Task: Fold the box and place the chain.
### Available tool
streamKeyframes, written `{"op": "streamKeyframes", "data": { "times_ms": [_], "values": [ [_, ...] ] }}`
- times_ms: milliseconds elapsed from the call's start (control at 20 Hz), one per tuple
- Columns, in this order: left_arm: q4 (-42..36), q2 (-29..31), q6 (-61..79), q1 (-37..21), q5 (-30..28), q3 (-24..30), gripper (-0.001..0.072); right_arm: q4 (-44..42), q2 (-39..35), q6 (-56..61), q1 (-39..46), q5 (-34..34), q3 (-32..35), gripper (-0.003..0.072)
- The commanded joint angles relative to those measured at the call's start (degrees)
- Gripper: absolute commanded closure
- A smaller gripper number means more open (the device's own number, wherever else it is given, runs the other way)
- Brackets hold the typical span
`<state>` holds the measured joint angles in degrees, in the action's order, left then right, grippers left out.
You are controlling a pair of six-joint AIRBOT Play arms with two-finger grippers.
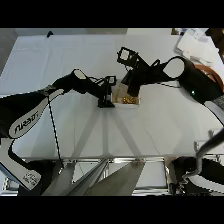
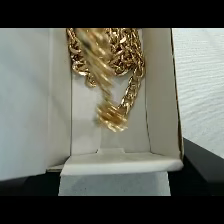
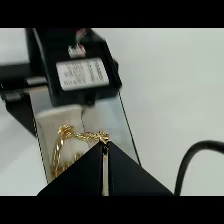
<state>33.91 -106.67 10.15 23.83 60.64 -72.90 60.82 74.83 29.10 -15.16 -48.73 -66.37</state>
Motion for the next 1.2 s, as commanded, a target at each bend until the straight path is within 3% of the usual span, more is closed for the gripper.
{"op": "streamKeyframes", "data": {
  "times_ms": [0,150,350,450,750,950,1150],
  "values": [
    [0.02,-0.04,0.07,-0.04,0.0,0.02,0.0432,10.43,0.33,5.64,-0.07,-5.51,-0.04,0.0678],
    [0.02,-0.02,0.07,-0.04,0.0,0.02,0.0432,11.54,0.66,5.68,-0.07,-10.69,-0.04,0.0678],
    [0.02,-0.04,0.07,-0.04,0.0,0.02,0.0432,12.72,1.2,9.66,-0.07,-11.28,-0.04,0.0659],
    [0.02,-0.02,0.07,-0.04,0.0,0.02,0.0432,12.44,1.14,10.08,-0.07,-11.87,-0.04,0.0459],
    [0.02,-0.02,0.07,-0.04,0.0,0.02,0.0432,9.55,-1.27,4.98,6.03,-15.98,1.75,0.046],
    [0.02,-0.02,0.07,-0.04,0.0,0.02,0.0432,-4.7,-6.38,-11.3,15.91,-5.73,15.12,0.0494],
    [0.02,-0.02,0.07,-0.04,0.0,0.02,0.0432,-5.86,-3.37,-23.28,18.14,-1.92,20.65,0.0488]
  ]
}}
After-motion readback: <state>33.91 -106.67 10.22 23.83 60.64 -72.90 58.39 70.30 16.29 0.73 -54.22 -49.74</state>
